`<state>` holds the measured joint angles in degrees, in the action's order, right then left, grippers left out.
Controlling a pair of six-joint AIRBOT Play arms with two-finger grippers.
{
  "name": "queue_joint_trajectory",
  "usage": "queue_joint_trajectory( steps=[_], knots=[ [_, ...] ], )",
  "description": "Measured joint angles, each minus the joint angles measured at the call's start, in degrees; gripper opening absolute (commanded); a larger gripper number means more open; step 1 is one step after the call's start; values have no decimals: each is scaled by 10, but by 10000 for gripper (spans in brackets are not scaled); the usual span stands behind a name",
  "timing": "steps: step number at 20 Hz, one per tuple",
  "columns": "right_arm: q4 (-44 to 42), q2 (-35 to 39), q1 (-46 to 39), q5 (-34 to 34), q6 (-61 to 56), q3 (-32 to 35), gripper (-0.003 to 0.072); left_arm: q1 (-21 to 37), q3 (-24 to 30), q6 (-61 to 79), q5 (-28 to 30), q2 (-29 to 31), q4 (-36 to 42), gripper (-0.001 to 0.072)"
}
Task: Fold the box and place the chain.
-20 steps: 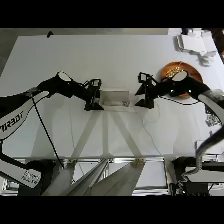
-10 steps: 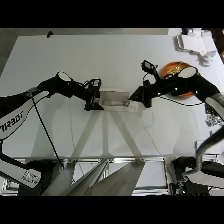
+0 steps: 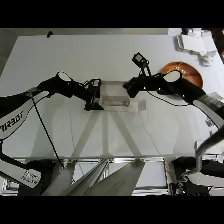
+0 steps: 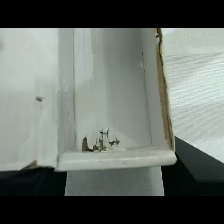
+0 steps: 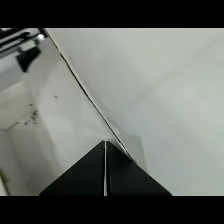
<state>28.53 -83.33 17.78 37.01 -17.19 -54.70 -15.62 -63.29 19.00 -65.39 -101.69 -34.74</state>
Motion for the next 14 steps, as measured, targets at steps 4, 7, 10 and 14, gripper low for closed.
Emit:
queue_joint_trajectory(
  steps=[4,7,10,14],
  knots=[
    [8,-29,2,-24,-12,0,8,0,0,0,0,0,0,212],
    [10,-36,3,-30,-17,0,8,0,0,0,0,0,0,212],
    [11,-26,3,-28,-20,0,10,0,0,0,0,0,0,212],
    [15,13,3,-2,-22,0,10,0,0,0,0,0,0,212]
  ],
)
